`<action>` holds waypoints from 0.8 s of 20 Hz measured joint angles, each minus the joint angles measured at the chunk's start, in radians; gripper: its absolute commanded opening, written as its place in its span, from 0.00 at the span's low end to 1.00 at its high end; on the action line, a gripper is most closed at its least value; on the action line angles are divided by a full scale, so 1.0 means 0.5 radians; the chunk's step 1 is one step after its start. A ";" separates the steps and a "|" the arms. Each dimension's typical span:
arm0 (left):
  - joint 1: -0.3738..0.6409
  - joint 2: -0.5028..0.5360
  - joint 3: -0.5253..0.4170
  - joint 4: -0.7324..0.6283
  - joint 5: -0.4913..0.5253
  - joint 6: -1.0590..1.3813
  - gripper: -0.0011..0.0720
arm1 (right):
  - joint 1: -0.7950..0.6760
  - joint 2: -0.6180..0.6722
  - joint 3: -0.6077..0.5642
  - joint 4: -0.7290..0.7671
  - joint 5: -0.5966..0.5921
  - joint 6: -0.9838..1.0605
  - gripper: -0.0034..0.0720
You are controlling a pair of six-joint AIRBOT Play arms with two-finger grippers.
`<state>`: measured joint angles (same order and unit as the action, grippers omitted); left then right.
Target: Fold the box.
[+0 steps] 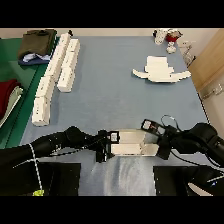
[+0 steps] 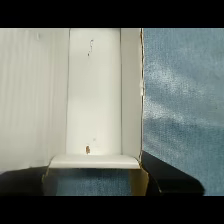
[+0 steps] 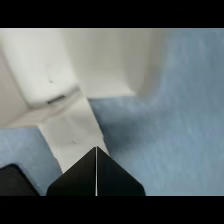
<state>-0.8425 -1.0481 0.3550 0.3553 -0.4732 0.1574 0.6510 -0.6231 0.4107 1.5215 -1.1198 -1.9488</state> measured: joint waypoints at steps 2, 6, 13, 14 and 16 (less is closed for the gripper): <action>0.000 0.000 0.000 0.000 0.000 0.000 0.72 | -0.047 0.009 0.039 -0.357 -0.182 0.504 0.05; 0.000 0.000 0.000 0.000 0.000 0.000 0.72 | -0.411 -0.052 0.069 -0.548 -0.400 1.059 0.05; 0.000 0.000 0.000 0.000 0.000 0.000 0.72 | -1.496 -0.390 0.079 0.483 -0.377 0.842 0.05; 0.000 0.000 0.000 0.000 0.000 0.000 0.72 | -1.581 -0.432 0.079 0.620 -0.361 0.797 0.05; 0.000 0.000 0.000 0.000 0.000 0.000 0.72 | -1.671 -0.487 0.061 0.808 -0.360 0.740 0.05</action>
<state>-0.8425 -1.0481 0.3550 0.3553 -0.4732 0.1574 -0.1844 -0.8665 0.4412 1.9255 -1.2999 -1.5787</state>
